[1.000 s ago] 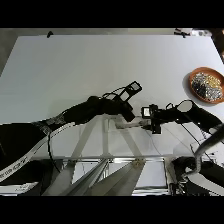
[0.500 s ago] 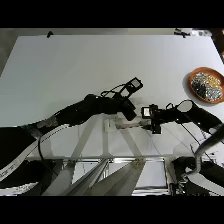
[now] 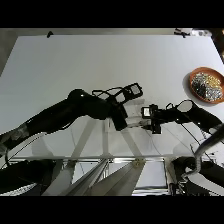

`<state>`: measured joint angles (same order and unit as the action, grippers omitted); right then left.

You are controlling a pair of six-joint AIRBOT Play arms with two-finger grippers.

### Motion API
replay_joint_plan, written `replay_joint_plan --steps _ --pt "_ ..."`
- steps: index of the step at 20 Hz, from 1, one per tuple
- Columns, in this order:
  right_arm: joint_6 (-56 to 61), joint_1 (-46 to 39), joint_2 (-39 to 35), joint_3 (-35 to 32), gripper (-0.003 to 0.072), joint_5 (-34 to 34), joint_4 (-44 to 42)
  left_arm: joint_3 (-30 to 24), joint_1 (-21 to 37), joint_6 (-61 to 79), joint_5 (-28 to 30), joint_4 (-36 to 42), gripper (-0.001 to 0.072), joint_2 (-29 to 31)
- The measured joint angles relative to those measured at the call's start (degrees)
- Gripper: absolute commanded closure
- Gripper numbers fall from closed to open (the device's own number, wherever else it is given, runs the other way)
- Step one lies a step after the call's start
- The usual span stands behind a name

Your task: Fold the box and place the chain.

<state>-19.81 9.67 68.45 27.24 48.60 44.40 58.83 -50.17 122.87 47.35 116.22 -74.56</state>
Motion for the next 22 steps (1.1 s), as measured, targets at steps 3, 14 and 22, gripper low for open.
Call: replay_joint_plan --steps 3,14,22 --pt "0.0 -0.02 0.0 0.0 0.0253 0.0 0.0 -4.37 0.42 -1.42 2.16 -0.5 0.0573 2.82" --pt "0.0 -0.02 0.0 0.0 0.0253 0.0 0.0 -19.23 0.57 -5.01 -6.12 -2.47 0.0549 5.64" --pt "0.02 -0.02 0.0 0.0 0.0253 0.0 -0.02 -20.57 0.48 -3.41 -9.16 -14.47 0.0316 5.38"
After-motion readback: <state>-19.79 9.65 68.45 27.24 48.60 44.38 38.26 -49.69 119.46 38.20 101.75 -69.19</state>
